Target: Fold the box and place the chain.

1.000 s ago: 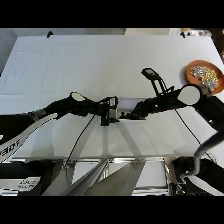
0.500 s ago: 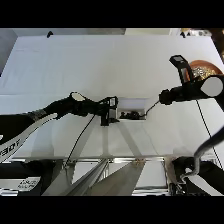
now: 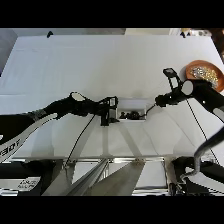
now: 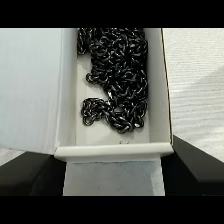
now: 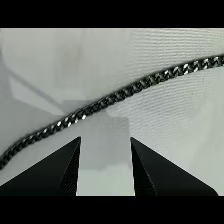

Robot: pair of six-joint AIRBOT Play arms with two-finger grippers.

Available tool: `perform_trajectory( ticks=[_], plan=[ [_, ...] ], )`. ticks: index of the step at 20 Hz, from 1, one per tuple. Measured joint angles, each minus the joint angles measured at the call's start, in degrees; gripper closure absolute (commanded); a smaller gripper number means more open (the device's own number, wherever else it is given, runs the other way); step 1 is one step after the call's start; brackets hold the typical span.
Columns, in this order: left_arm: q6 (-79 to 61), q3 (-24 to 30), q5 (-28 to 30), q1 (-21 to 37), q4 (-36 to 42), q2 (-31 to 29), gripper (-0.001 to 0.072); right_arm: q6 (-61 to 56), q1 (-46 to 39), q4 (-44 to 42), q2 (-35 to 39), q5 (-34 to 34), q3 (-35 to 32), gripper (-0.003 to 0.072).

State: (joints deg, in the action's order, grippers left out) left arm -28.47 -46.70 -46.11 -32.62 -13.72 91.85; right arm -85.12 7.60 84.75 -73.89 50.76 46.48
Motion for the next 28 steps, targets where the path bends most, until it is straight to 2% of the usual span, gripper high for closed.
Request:
perform_trajectory(
  ticks=[2,4,6,8,9,10,11,15,17,23,25,28],
  plan=[
    [0.0,0.0,0.0,0.0,0.0,0.0,0.0574,-0.2,0.1,0.3,-1.2,-1.6,-0.1,0.0352],
    [0.0,0.0,0.0,0.0,0.0,0.0,0.0574,-0.4,0.4,0.3,-2.2,-3.0,-0.1,0.0397],
    [0.0,0.0,0.0,0.0,0.0,0.0,0.0574,-0.5,0.7,0.4,-3.3,-3.9,-0.1,0.0409],
    [0.0,0.0,0.0,0.0,0.0,0.0,0.0574,-1.1,0.9,0.3,-4.1,-4.3,-0.1,0.053],
    [0.0,0.0,0.0,0.0,0.0,0.0,0.0574,-1.3,0.9,0.3,-4.3,-4.3,-0.1,0.0531],
    [0.0,0.0,0.0,0.0,0.0,0.0,0.0574,-1.4,0.9,0.3,-4.5,-4.3,-0.1,0.0576],
    [0.0,0.0,0.0,0.0,0.0,0.0,0.0574,-1.5,1.0,0.1,-4.7,-4.3,-0.1,0.0669],
    [0.0,0.0,0.0,0.0,0.0,0.0,0.0574,-0.5,1.0,0.5,-4.2,-3.5,-0.2,0.0671],
    [0.0,0.0,0.0,0.0,0.0,0.0,0.0574,0.5,0.9,1.7,-2.3,-0.4,-0.3,0.0671],
    [0.0,0.0,0.0,0.0,0.0,0.0,0.0574,1.7,1.0,0.9,9.9,6.7,-0.2,0.067],
    [0.0,0.0,0.0,0.0,0.0,0.0,0.0574,3.2,1.0,-2.5,15.2,9.2,-0.2,0.067],
    [0.0,0.0,0.0,0.0,0.0,0.0,0.0574,7.8,1.0,-13.6,22.3,11.9,-0.2,0.067]
  ],
)
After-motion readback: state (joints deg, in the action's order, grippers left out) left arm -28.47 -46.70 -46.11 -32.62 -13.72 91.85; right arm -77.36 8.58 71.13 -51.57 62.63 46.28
